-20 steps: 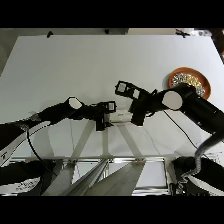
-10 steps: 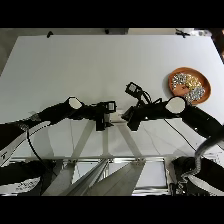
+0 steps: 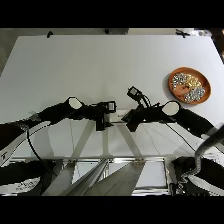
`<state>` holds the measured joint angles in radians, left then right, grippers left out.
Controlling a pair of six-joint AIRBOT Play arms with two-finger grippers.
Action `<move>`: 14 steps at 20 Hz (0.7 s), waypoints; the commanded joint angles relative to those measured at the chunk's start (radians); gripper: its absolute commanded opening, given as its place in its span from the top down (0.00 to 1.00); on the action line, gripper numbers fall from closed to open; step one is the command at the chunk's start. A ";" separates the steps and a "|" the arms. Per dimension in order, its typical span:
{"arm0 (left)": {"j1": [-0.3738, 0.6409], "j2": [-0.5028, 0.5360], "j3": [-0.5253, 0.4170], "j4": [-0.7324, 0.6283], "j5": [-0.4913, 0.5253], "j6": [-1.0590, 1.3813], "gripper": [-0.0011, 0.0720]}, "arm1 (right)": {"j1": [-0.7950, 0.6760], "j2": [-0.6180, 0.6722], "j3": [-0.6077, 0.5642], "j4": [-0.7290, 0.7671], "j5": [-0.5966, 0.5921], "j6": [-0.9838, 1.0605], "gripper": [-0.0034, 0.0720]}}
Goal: Fold the box and place the chain.
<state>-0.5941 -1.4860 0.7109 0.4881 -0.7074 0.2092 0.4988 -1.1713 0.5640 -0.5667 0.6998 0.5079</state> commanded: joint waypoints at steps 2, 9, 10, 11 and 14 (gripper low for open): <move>0.000 0.001 0.000 -0.001 0.000 -0.001 0.45 | 0.000 -0.041 -0.003 -0.003 0.018 -0.014 0.94; 0.000 0.001 0.000 -0.001 0.000 -0.001 0.45 | 0.000 -0.030 0.003 -0.001 0.018 -0.014 0.94; 0.000 0.001 0.000 -0.001 0.000 -0.001 0.45 | 0.000 -0.019 0.010 -0.001 0.021 -0.011 0.94; 0.000 0.001 0.000 -0.001 0.000 -0.001 0.45 | 0.000 0.002 0.020 -0.002 0.022 -0.011 0.94; 0.000 0.001 0.000 -0.001 0.000 -0.001 0.45 | 0.000 0.093 0.070 -0.033 0.021 0.021 0.94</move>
<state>-0.5941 -1.4860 0.7109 0.4850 -0.7094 0.2058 0.4988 -1.1416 0.5987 -0.5884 0.7216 0.4984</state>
